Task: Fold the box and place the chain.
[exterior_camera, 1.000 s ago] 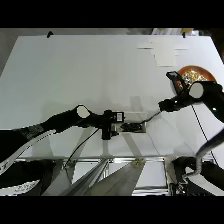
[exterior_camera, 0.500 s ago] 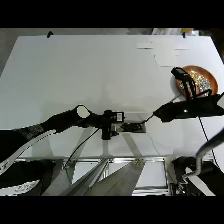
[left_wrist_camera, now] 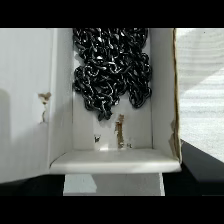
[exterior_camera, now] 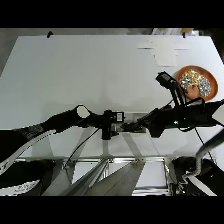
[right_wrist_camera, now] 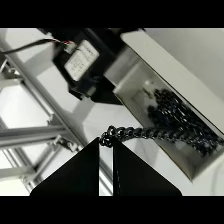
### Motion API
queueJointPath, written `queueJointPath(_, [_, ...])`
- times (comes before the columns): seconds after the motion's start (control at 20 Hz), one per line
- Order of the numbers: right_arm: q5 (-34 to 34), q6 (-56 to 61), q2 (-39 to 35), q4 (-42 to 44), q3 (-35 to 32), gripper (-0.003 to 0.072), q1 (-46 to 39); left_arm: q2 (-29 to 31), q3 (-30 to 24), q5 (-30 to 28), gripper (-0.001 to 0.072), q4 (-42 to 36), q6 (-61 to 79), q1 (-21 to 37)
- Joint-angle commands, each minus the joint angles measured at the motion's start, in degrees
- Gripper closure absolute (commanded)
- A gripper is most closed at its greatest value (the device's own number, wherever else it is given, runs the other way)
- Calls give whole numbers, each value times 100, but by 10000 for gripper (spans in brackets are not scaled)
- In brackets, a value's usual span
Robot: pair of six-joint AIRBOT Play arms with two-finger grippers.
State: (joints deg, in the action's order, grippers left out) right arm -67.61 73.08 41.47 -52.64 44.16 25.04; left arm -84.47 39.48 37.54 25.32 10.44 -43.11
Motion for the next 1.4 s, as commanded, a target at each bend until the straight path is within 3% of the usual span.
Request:
queueJointPath(0.0, [595, -4, 24, 13, 2, 671, 431, 2, 2, -2, 500, 2, 2, 4])
queueJointPath(0.35, [946, -4, 601, -107, -374, 654, 483, 2, 2, -2, 500, 2, 2, 4])
queueJointPath(0.45, [1049, -4, 730, -256, -396, 491, 483, 2, 2, -2, 500, 2, 2, 4])
queueJointPath(0.5, [1113, -7, 730, -262, -393, 436, 483, 2, 2, -2, 500, 2, 2, 4])
queueJointPath(0.55, [1172, -9, 721, -260, -376, 431, 457, 2, 2, -2, 500, 2, 2, 4])
queueJointPath(0.75, [1137, -7, 721, -313, 39, 438, -201, 2, 2, -2, 500, 2, 2, 4])
queueJointPath(0.8, [1165, -9, 721, -417, 136, 489, -455, 2, 2, -2, 500, 2, 2, 4])
queueJointPath(0.9, [1360, -4, 730, -927, 190, 661, -1012, 2, 2, -2, 500, 2, 2, 4])
queueJointPath(1.05, [1620, 542, 911, -2253, 188, 672, -1502, 2, 2, -2, 500, 2, 2, 4])
queueJointPath(1.2, [1561, 966, 1357, -2935, 155, 671, -1624, 2, 2, -2, 500, 2, 2, 4])
queueJointPath(1.25, [1539, 966, 1526, -2997, 120, 658, -1624, 2, 2, -2, 500, 2, 2, 4])
queueJointPath(1.35, [1550, 966, 1878, -3086, -2, 333, -1624, 2, 2, -2, 500, 2, 2, 4])
